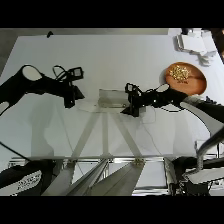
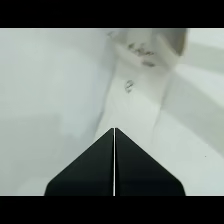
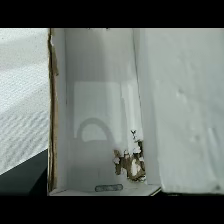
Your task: Fold the box and place the chain.
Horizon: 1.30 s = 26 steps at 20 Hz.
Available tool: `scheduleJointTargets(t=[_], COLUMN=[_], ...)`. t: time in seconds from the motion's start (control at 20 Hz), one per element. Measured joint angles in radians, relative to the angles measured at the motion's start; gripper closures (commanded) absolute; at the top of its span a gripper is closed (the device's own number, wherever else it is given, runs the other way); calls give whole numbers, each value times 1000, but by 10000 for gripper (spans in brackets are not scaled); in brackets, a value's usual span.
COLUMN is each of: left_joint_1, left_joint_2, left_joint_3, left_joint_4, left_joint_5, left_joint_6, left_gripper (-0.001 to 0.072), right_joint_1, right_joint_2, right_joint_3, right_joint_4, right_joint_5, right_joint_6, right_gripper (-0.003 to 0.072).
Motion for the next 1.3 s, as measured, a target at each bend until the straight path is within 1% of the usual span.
scheduleJointTargets(t=[0.1,0.2,0.35,0.55,0.75,1.0,1.15,1.3], left_joint_1=[51,89,107,89,60,-2,-43,-69], left_joint_2=[34,40,9,-54,-88,-100,-102,-102], left_joint_3=[-70,-124,-162,-179,-184,-185,-185,-185], left_joint_4=[-1,-3,-6,-21,-119,-212,-240,-313], left_joint_5=[54,84,103,113,85,66,88,124], left_joint_6=[-140,-281,-450,-586,-606,-581,-562,-535], left_gripper=[699,702,703,705,705,705,704,700], right_joint_1=[0,0,0,0,0,0,0,0], right_joint_2=[0,0,0,0,0,0,0,0], right_joint_3=[0,0,0,0,0,0,0,0], right_joint_4=[0,0,0,0,0,0,0,0], right_joint_5=[0,0,0,0,0,0,0,0], right_joint_6=[0,0,0,0,0,0,0,0], right_gripper=[288,288,288,288,288,288,288,288])
